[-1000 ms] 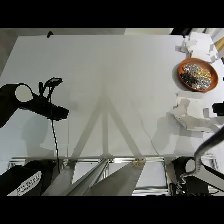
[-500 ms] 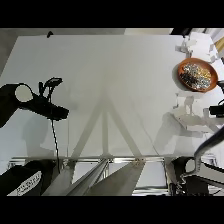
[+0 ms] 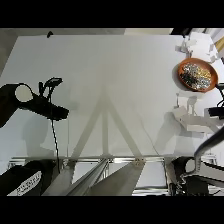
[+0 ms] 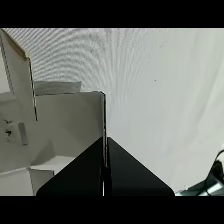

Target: Fold the box and place the chain.

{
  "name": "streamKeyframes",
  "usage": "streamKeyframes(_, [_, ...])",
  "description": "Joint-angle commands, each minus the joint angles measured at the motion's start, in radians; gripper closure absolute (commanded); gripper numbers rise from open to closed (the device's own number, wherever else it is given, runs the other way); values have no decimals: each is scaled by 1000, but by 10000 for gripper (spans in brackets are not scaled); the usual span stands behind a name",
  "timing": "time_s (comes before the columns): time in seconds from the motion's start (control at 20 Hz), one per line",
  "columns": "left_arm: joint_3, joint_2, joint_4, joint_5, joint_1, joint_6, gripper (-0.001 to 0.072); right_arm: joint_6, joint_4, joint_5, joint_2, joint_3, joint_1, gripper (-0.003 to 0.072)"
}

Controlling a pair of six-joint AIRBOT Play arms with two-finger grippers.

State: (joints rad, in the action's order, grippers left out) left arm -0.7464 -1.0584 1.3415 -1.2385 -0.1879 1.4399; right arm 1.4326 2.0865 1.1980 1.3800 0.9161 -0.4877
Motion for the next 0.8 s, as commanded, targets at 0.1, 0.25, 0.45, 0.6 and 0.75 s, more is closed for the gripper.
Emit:
streamKeyframes(0.1, [0,0,0,0,-1,0,679,-3,-4,17,-33,0,35,671])
streamKeyframes(0.25, [0,0,0,0,-1,0,679,-30,-58,18,-100,0,94,671])
streamKeyframes(0.45, [0,0,0,0,-1,0,679,-117,-358,17,-190,-19,146,671])
streamKeyframes(0.6, [0,0,0,0,-1,0,679,-160,-513,-23,-273,-84,200,671])
streamKeyframes(0.75, [0,0,0,0,-1,0,679,-163,-648,-136,-401,-200,262,671])
